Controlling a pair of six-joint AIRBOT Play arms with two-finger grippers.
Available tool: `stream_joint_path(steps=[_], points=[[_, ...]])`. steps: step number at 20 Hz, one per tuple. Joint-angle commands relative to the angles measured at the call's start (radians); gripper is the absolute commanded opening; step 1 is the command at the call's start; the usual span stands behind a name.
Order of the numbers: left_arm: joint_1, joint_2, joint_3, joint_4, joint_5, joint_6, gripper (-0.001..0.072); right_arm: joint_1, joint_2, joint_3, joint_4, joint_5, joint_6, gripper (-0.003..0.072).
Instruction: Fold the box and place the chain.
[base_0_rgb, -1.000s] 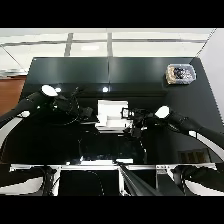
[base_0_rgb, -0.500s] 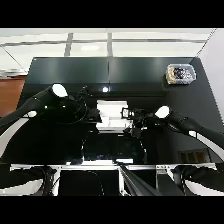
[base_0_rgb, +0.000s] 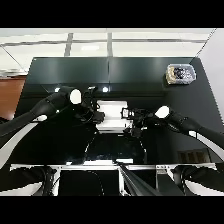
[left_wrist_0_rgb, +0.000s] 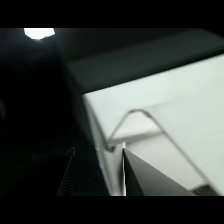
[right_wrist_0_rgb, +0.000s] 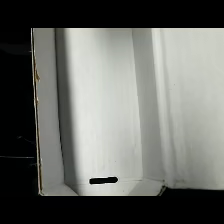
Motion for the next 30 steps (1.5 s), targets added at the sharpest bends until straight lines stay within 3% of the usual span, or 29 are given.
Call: stream_joint_path(steps=[1,10,16,29,30], points=[[-0.071,0.0,0.007,0.187,0.011,-0.19,0.0361,0.0,0.0,0.0,0.0,0.0,0.0,0.0238],[-0.161,-0.074,0.087,0.184,0.023,-0.341,0.0359,0.0,0.0,0.0,0.0,0.0,0.0,0.0239],[-0.158,-0.081,0.092,0.211,-0.049,-0.341,0.0352,0.0,0.0,0.0,0.0,0.0,0.0,0.0238],[-0.13,-0.098,0.092,0.174,-0.041,-0.351,0.035,0.0,0.0,0.0,0.0,0.0,0.0,0.0238],[-0.131,-0.103,0.092,0.159,-0.038,-0.352,0.0323,0.0,0.0,0.0,0.0,0.0,0.0,0.0238]])
